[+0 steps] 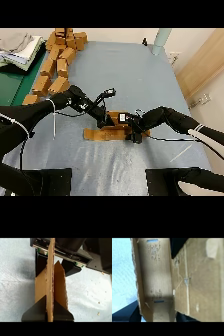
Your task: Fold the box.
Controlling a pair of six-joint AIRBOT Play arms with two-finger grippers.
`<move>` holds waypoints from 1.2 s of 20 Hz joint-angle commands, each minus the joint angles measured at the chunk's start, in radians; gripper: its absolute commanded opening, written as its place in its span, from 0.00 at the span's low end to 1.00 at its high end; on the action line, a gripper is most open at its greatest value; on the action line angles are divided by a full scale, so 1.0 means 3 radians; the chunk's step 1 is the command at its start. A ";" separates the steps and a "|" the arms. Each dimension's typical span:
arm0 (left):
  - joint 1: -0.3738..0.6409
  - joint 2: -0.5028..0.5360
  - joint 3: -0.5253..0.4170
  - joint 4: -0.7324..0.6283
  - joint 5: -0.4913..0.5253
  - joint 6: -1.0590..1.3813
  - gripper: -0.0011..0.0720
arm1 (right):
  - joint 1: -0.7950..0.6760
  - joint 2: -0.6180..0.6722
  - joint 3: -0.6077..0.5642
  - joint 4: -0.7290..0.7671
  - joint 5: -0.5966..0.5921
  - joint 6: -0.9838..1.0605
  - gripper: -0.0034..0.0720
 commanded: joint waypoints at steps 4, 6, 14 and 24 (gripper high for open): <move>0.0004 0.0003 0.0003 -0.0023 0.0000 -0.0010 0.03 | 0.0003 -0.0003 -0.0001 -0.0003 -0.0001 0.0001 0.72; 0.0031 0.0006 0.0020 0.0006 -0.0001 -0.0131 0.04 | 0.0003 -0.0003 -0.0001 -0.0003 -0.0001 0.0001 0.72; 0.0501 0.0013 0.0402 0.0216 -0.0642 -0.1164 0.97 | 0.0001 -0.0003 -0.0001 -0.0004 -0.0001 0.0003 0.72; 0.0459 0.0053 0.0134 0.0577 -0.1486 -0.2608 0.02 | 0.0001 -0.0003 -0.0001 -0.0004 -0.0001 0.0001 0.72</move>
